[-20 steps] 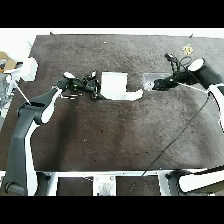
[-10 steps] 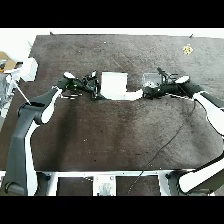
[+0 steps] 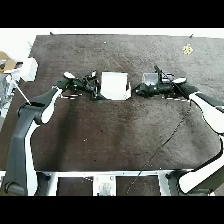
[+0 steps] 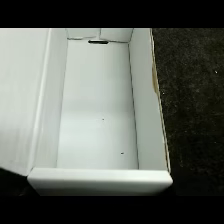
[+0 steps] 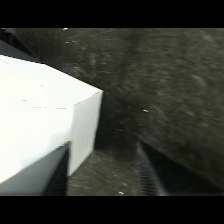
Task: Fold the box and place the chain.
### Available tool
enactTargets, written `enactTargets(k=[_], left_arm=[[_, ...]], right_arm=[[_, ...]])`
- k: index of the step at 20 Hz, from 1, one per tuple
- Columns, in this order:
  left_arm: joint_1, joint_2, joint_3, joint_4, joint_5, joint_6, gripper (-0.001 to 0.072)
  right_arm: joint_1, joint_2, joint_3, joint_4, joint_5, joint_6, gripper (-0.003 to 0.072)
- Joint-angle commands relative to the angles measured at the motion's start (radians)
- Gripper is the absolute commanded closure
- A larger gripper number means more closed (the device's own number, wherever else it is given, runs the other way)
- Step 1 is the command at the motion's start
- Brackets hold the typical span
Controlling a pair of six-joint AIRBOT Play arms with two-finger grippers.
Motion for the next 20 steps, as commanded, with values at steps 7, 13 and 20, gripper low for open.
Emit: enactTargets(k=[7, 13, 20], left_arm=[[0.001, 0.001, 0.000, 0.000, 0.000, 0.000, 0.0506], [0.001, 0.001, 0.000, 0.000, 0.000, 0.000, 0.0506], [0.001, 0.001, 0.000, 0.000, 0.000, 0.000, 0.0506]], right_arm=[[0.035, -0.001, 0.082, 0.034, 0.082, 0.049, 0.0250], [0.124, -0.005, 0.159, -0.205, 0.062, 0.202, 0.0250], [0.209, -0.005, 0.258, -0.444, 0.014, 0.378, 0.0250]])
